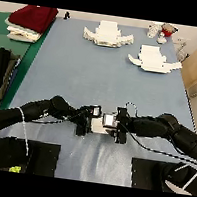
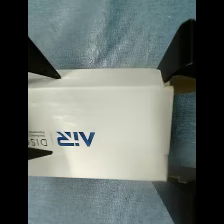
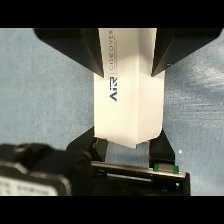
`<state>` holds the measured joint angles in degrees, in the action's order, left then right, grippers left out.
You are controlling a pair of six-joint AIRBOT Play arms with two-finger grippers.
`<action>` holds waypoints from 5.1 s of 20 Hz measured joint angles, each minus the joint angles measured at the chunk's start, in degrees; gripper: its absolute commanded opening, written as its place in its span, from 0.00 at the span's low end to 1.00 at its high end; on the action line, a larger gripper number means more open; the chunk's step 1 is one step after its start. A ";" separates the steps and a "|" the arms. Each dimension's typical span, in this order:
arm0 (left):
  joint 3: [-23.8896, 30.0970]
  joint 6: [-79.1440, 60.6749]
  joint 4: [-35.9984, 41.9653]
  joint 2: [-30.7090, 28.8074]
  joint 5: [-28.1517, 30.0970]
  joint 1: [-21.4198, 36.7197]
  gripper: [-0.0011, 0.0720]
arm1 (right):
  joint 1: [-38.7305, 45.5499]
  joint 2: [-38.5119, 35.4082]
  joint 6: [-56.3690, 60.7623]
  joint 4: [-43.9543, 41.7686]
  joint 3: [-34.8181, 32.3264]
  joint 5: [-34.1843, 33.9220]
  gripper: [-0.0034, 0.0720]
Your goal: Fold the box.
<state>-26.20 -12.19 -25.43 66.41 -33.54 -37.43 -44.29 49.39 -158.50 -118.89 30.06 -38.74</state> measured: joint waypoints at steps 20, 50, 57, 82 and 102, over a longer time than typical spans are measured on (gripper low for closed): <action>0.00 0.09 0.04 0.00 0.24 0.11 0.64 | -0.11 -1.09 1.64 1.55 -0.02 3.93 0.26; 0.00 -0.02 -0.02 0.00 -0.04 0.00 0.64 | -2.34 -11.23 23.89 -16.13 -11.21 14.08 0.11; 0.00 -0.02 -0.04 -0.02 0.00 -0.02 0.64 | -8.37 -9.03 31.58 -18.01 -17.97 27.41 0.11; 0.00 0.00 -0.02 0.00 -0.02 0.00 0.64 | -5.01 -14.21 34.07 -14.56 -20.74 30.05 0.11; 0.00 -0.04 -0.04 0.00 0.00 -0.02 0.64 | -4.59 -14.01 37.59 -14.62 -25.35 29.94 0.11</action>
<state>-26.20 -12.23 -25.47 66.41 -33.54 -37.45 -48.88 35.38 -120.90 -133.51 4.71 -8.80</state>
